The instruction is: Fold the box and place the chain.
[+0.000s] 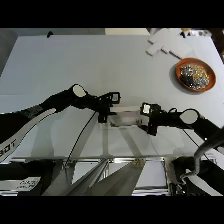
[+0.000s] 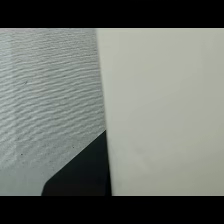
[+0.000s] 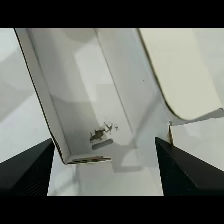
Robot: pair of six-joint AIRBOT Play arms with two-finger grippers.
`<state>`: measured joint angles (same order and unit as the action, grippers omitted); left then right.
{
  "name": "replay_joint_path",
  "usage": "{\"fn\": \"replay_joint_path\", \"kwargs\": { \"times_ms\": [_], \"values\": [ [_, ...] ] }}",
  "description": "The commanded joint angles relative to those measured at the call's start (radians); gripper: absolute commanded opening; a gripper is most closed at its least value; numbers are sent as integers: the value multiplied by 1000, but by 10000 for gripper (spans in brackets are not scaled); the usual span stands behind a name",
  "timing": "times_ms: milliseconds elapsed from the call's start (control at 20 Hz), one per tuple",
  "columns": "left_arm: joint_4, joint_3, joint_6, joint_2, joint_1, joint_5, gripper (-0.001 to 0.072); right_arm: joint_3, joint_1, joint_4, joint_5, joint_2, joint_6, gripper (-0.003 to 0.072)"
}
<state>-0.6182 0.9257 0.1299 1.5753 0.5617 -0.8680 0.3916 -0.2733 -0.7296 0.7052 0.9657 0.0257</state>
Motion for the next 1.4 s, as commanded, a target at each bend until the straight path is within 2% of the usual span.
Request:
{"fn": "replay_joint_path", "kwargs": {
  "times_ms": [0,250,350,500,750,900,1150,1350],
  "values": [
    [0,0,1,-1,1,0,9,13,69,82,79,41,140,691],
    [0,0,1,-1,1,0,9,13,84,176,120,107,274,690],
    [0,0,1,-1,1,0,9,21,87,170,151,138,272,689],
    [0,0,1,-1,1,0,9,56,97,105,205,111,202,687],
    [0,0,1,-1,1,0,9,84,97,-31,182,30,22,687],
    [0,0,1,-1,1,0,9,84,97,-43,183,27,21,688],
    [-1,0,1,-1,1,0,9,85,90,-57,85,16,28,695],
    [0,0,1,-1,1,0,9,84,9,-57,95,18,31,696]
  ]
}}
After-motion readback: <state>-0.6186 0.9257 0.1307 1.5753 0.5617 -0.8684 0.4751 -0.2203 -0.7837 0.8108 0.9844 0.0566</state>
